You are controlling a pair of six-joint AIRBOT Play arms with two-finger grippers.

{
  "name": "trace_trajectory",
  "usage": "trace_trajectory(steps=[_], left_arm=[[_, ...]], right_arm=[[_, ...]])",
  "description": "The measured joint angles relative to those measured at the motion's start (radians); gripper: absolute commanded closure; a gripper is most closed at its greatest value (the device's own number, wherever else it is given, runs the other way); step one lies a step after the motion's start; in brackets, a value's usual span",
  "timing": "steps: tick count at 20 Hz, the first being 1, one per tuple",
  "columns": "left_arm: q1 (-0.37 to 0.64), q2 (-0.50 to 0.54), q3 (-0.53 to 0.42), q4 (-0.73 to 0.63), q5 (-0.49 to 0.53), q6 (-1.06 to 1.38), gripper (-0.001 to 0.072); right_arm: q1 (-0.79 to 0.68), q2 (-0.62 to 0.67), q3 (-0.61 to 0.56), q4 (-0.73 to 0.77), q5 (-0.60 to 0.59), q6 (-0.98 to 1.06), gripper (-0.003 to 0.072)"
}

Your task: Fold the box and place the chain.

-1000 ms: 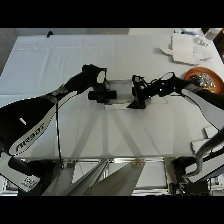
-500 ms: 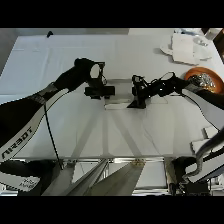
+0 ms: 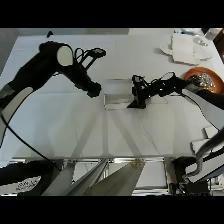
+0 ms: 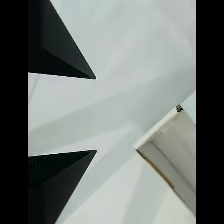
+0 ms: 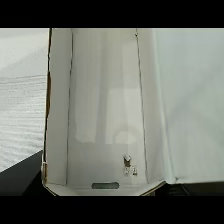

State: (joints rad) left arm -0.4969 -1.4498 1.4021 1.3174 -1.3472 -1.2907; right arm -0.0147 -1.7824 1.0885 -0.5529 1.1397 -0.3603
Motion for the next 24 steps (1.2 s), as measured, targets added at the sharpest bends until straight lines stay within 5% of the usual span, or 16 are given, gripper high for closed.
trace_trajectory(steps=[3,7,12,18,24], left_arm=[[0.086,0.022,-0.087,-0.162,0.036,0.334,0.0213],[0.213,0.027,-0.259,-0.432,0.127,0.858,0.0012],[0.313,-0.025,-0.424,-0.689,0.224,1.413,0.0011],[0.34,-0.177,-0.468,-0.933,0.233,1.735,0.0011],[0.324,-0.234,-0.473,-1.041,0.232,1.824,0.0011]], right_arm=[[0.0,0.0,0.0,0.0,0.0,0.0,0.015],[0.0,0.0,0.0,0.0,0.0,0.0,0.015],[0.0,0.0,0.0,0.001,0.0,0.0,0.015],[0.0,0.0,0.0,0.0,0.0,0.0,0.015],[0.0,0.0,0.0,0.0,0.0,0.0,0.015]])
